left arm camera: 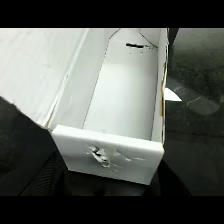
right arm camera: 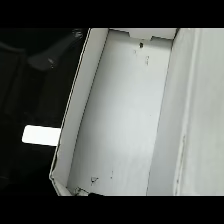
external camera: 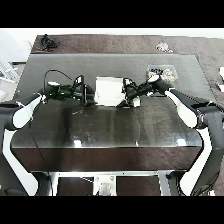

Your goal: Fold the box and place the chain.

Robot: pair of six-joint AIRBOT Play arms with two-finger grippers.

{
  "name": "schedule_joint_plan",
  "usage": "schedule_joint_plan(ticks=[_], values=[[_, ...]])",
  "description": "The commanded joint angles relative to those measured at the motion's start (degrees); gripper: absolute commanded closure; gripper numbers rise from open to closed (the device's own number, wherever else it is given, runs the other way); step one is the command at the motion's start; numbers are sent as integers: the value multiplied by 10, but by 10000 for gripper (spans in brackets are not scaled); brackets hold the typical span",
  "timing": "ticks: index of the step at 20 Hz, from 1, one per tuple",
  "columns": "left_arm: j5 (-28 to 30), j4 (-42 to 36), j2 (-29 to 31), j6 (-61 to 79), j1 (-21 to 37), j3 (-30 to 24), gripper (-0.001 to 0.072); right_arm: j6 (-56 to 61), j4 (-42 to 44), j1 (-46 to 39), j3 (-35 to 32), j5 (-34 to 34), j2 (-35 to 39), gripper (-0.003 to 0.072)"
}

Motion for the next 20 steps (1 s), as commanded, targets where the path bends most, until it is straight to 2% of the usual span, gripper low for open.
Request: schedule_joint_plan(ticks=[1, 3, 6, 9, 12, 20], values=[[-40, 8, -1, 0, 2, 4, -8, -1, -1, 0, 0, 1, 0, 122], [-44, 14, 0, 0, 2, 4, -9, -1, -1, 0, 0, 1, 0, 123], [-18, 43, 0, 0, 9, 20, -8, -1, -1, 0, 0, 1, 0, 123], [-24, 68, 0, -2, 12, 23, -11, -1, -1, 0, 0, 1, 0, 123], [-6, 70, 0, -28, 11, 23, 2, -1, -1, 1, 0, 1, 0, 123], [-24, 55, -1, 16, 9, 23, -11, -1, -1, 0, 0, 1, 0, 123]])
